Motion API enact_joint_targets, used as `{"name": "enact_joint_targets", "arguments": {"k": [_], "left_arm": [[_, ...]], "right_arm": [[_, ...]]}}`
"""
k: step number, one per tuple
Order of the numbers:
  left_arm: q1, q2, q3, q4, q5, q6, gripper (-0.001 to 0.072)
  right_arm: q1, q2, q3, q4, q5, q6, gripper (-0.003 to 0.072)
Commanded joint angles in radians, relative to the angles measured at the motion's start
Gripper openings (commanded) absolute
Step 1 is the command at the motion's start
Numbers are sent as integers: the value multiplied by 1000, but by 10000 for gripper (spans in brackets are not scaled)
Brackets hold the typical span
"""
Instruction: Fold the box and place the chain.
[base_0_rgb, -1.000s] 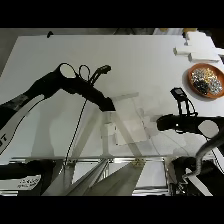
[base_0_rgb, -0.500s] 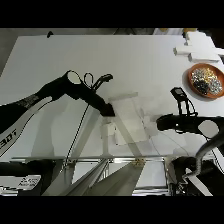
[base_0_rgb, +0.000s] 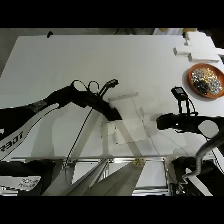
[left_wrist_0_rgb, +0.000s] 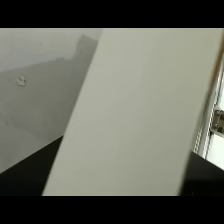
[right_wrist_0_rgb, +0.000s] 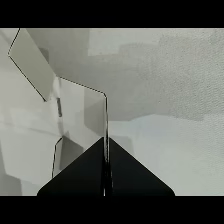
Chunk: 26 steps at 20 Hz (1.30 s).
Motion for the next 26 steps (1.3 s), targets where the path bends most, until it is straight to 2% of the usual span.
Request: {"name": "enact_joint_targets", "arguments": {"k": [1, 4, 6, 11, 12, 13, 14, 15, 18, 21, 26], "left_arm": [[14, -2, -2, 20, -6, 5, 381], [35, -1, -2, 61, -19, 16, 260], [48, 0, -2, 70, -19, 25, 11], [37, 0, -2, 57, -14, 188, 3], [35, 2, -2, 57, -11, 210, 2], [32, 6, -2, 58, -5, 239, 2], [29, 14, -2, 58, -1, 294, 2], [21, 25, -2, 63, 3, 357, 2], [-8, 58, -2, 107, 24, 523, 3], [-40, 80, -2, 186, 100, 530, 4], [-80, 81, -2, 288, 169, 485, 3]], "right_arm": [[1, 1, 0, 0, -1, 0, 16], [1, 1, 0, 0, -1, 0, 16], [1, 1, 0, 0, -1, 0, 16], [1, 1, 0, 29, -3, 0, 18], [1, 3, 0, 55, -3, -5, 65], [1, 6, 3, 76, -2, -12, 179], [1, 6, 11, 84, 0, -12, 255], [1, 6, 26, 84, 7, -12, 291], [1, 7, 93, 77, 31, -16, 304], [1, 7, 141, 74, 32, -29, 303], [1, 7, 145, 75, 33, -64, 303]]}}
